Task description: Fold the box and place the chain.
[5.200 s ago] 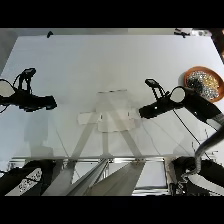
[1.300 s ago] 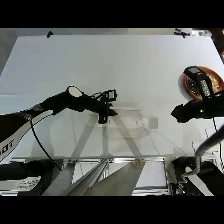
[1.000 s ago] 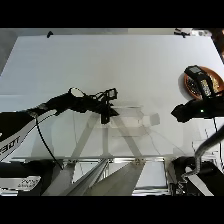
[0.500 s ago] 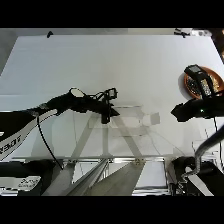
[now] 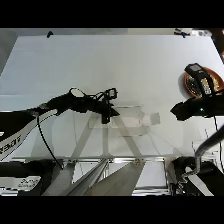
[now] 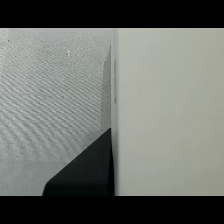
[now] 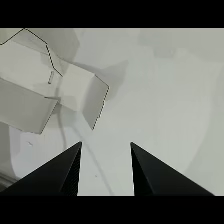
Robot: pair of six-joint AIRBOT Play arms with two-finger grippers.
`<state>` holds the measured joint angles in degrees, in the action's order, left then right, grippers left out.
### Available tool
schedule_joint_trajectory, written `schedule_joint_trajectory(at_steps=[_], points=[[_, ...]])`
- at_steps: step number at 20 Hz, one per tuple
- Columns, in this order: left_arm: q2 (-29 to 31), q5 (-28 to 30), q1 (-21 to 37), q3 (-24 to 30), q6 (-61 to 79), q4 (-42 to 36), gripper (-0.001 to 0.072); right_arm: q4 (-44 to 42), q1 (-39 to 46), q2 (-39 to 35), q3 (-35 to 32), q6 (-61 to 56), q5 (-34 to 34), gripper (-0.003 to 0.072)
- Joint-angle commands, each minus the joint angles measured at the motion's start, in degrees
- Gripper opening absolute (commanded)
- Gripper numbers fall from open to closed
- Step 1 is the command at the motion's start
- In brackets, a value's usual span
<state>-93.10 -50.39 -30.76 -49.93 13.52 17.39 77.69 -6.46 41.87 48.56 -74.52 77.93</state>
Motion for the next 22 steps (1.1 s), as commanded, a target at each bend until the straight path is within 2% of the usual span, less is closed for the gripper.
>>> schedule_joint_trajectory(at_steps=[1,22], points=[[-0.04,0.04,-0.02,0.04,0.02,0.07,0.0012,-0.11,0.04,-0.02,-0.02,0.02,-0.81,0.0343],[-0.02,0.02,0.00,0.04,-0.02,0.68,0.0009,-1.66,0.02,-0.02,-0.02,1.66,-0.98,0.0343]])
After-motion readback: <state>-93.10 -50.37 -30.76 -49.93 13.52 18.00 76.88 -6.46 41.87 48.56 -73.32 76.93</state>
